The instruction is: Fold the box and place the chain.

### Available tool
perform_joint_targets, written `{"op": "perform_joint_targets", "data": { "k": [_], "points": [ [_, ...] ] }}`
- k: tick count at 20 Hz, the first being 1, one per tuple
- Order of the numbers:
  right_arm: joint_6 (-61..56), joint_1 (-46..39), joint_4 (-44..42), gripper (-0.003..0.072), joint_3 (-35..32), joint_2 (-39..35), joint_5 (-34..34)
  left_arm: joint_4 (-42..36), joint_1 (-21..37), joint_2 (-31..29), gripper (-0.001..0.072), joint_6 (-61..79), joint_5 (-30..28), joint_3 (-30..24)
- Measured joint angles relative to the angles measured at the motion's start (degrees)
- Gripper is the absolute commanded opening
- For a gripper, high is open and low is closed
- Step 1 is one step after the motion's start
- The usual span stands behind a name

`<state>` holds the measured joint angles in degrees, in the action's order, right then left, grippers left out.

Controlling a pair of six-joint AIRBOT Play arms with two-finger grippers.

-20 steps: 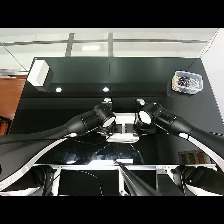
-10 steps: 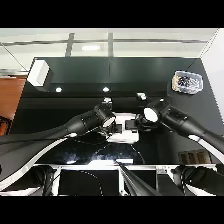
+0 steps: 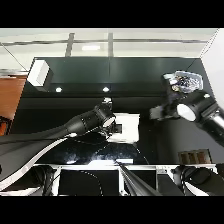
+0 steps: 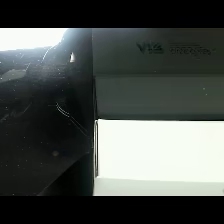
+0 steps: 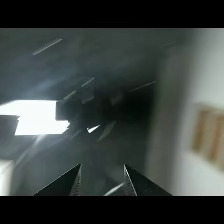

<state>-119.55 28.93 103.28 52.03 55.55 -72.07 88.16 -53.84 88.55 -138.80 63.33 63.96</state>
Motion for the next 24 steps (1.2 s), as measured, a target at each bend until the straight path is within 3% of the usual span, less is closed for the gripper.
{"op": "perform_joint_targets", "data": {
  "k": [3, 6, 7, 8, 14, 17, 18, 19, 24],
  "points": [
    [-0.15, -11.85, 7.54, 0.0333, -1.05, 0.79, 7.65, 0.02, 0.0, 0.02, 0.0029, 0.0, -0.09, 0.0],
    [-0.59, -23.96, 9.22, 0.0334, -0.33, 5.18, 18.1, 0.02, 0.0, 0.02, 0.003, 0.0, -0.11, 0.0],
    [-0.81, -27.21, 9.03, 0.0406, 0.9, 7.37, 20.55, 0.04, 0.0, 0.02, 0.003, -0.02, -0.11, 0.0],
    [-0.9, -30.25, 7.85, 0.0712, 2.8, 10.16, 21.99, 0.04, 0.0, 0.02, 0.003, -0.02, -0.13, 0.0],
    [17.81, -38.84, -11.69, 0.0707, 21.24, 30.16, 24.68, 0.04, 0.0, 0.02, 0.0029, -0.02, -0.13, 0.0],
    [23.71, -39.95, -16.92, 0.0673, 29.33, 38.6, 23.85, 0.04, 0.0, 0.07, 0.0029, -0.02, -0.13, 0.0],
    [24.74, -40.15, -17.9, 0.0654, 31.1, 40.61, 23.71, 0.07, 0.0, 0.07, 0.0029, -0.02, -0.13, 0.0],
    [25.59, -40.35, -18.56, 0.0582, 32.54, 42.53, 23.74, 0.07, 0.0, 0.07, 0.003, -0.02, -0.13, 0.0],
    [27.52, -41.11, -19.43, 0.0582, 35.6, 48.22, 24.44, 0.07, 0.0, 0.07, 0.003, -0.02, -0.11, 0.0]
  ]
}}
